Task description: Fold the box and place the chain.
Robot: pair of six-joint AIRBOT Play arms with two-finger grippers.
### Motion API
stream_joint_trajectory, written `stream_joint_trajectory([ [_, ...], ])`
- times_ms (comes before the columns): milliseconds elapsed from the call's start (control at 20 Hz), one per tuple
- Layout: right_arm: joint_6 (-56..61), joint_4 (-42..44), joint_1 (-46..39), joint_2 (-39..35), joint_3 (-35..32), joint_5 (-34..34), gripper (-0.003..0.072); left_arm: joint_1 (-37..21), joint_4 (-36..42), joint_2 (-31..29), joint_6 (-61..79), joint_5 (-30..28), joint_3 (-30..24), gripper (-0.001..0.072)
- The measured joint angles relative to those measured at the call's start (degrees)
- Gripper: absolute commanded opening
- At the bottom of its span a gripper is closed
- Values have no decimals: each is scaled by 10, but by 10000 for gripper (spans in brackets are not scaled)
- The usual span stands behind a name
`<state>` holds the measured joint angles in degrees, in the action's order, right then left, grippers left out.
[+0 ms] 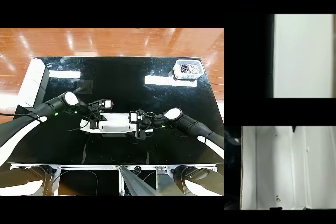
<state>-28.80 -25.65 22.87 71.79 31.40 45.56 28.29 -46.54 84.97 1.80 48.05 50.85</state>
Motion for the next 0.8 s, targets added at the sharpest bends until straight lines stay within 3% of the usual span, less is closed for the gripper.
stream_joint_trajectory([
  [450, 57, 17, -5, 0, 2, -60, 711, 0, -5, 10, -9, 0, 10, 17],
  [800, 82, -10, -61, -5, 4, -26, 711, -1, -5, 10, -12, 1, 10, 17],
])
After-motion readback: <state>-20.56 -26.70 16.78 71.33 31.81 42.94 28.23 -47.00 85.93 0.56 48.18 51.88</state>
